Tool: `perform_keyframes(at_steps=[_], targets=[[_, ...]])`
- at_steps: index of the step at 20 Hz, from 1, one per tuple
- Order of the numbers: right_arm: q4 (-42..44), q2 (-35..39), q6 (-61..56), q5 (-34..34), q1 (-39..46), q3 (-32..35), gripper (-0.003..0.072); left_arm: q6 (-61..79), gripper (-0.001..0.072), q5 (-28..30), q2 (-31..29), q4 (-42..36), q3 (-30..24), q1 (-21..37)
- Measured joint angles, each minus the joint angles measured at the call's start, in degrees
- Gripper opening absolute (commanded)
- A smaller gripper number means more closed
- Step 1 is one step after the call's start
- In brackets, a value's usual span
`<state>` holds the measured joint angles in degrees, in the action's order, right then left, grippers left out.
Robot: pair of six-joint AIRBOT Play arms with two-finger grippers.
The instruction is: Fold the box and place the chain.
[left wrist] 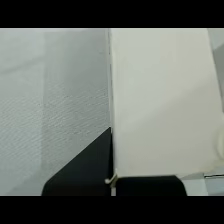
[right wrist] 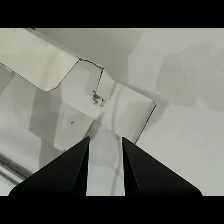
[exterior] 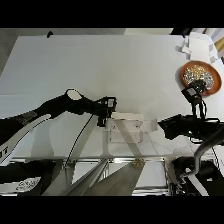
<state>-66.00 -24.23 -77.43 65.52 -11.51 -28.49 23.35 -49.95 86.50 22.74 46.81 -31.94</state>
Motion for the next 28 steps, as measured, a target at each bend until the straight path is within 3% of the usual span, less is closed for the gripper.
perform_keyframes(at_steps=[13, 15, 17, 18, 28], targets=[[0.0, 0.0, 1.55, 0.07, 0.0, 0.0, 0.0233, -0.04, 0.0011, 0.13, 0.09, 0.37, 0.02, -0.02], [0.0, 0.0, 2.36, 0.07, 0.0, 0.0, 0.0204, -0.04, 0.0011, 0.13, 0.09, 0.37, 0.02, -0.02], [0.2, 0.0, 3.08, 0.04, 0.0, 0.0, 0.0055, -0.04, 0.0011, 0.13, 0.09, 0.39, 0.02, -0.02], [0.39, 0.0, 3.39, 0.0, 0.0, 0.0, 0.0014, -0.04, 0.0011, 0.11, 0.09, 0.39, 0.02, -0.02], [11.58, 0.0, 15.1, 1.27, 0.0, -0.02, 0.0016, -0.04, 0.0011, 0.02, 0.09, 0.42, 0.02, -0.02]])
